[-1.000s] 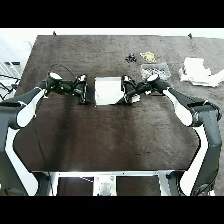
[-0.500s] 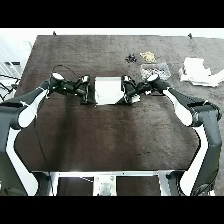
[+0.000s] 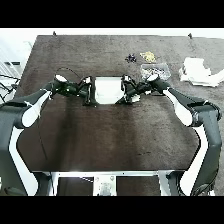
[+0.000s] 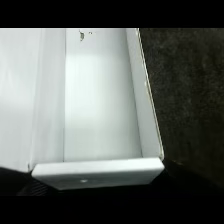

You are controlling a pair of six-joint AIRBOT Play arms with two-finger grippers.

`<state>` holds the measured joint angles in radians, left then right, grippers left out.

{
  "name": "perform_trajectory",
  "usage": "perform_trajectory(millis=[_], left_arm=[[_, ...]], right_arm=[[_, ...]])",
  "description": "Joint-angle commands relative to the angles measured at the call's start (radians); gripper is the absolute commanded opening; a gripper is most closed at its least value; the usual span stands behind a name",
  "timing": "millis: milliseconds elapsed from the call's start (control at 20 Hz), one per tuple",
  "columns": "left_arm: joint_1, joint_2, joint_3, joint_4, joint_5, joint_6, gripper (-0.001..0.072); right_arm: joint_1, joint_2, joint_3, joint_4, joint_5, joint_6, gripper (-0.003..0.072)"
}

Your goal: Fold the box and place the chain.

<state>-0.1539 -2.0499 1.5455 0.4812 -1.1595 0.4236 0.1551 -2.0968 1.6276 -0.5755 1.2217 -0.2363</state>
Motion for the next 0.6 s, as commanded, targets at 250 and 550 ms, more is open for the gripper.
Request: perform_trajectory(millis=[250, 550], left_arm=[[-0.001, -0.003, 0.0, -0.04, -0.01, 0.03, 0.072], [-0.002, -0.012, 0.0, -0.041, -0.007, 0.031, 0.072]], right_arm=[[0.001, 0.0, 0.0, -0.001, 0.002, 0.0, 0.0397], [0.001, 0.0, 0.0, -0.001, 0.002, 0.0, 0.0397]])
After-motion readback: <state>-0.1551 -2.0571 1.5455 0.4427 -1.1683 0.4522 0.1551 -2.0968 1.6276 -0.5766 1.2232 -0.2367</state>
